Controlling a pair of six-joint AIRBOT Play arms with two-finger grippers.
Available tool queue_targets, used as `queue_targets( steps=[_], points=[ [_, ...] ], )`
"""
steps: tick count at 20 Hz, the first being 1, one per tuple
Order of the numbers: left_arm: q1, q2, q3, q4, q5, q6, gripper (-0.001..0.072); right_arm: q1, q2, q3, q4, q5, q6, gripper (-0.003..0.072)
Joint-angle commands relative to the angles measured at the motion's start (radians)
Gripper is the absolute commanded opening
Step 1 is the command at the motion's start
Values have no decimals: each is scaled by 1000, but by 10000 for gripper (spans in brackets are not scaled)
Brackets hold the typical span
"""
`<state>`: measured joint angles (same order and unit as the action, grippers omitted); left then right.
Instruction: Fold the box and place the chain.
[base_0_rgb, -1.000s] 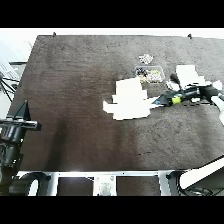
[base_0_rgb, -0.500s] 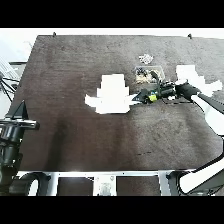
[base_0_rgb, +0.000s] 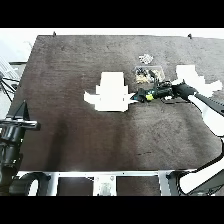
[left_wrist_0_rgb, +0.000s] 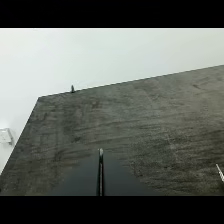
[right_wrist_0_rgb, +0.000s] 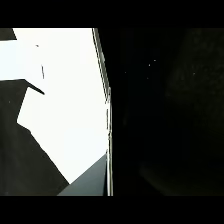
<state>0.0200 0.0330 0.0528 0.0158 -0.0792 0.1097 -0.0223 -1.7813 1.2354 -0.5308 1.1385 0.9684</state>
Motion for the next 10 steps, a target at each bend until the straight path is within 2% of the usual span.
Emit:
queue_targets(
  steps=[1,2,3,5,7,9,10],
  points=[
    [0,0,0,0,-48,-5,30,0,0,5,-14,-14,-12,-1],
    [0,0,0,-3,-79,-6,371,0,0,7,-27,-15,-12,-1],
    [0,0,1,-31,-87,-62,535,2,0,11,-43,-13,-11,-1],
    [0,-1,1,-39,-89,-196,532,4,0,15,-72,-13,-11,0],
    [0,-58,8,-38,-88,-304,531,4,0,17,-77,-13,-14,0],
    [0,-212,55,-34,-158,-348,532,4,0,21,-103,-12,-24,-1],
    [0,-324,102,-34,-212,-349,532,4,0,23,-107,-12,-23,-1]
  ],
)
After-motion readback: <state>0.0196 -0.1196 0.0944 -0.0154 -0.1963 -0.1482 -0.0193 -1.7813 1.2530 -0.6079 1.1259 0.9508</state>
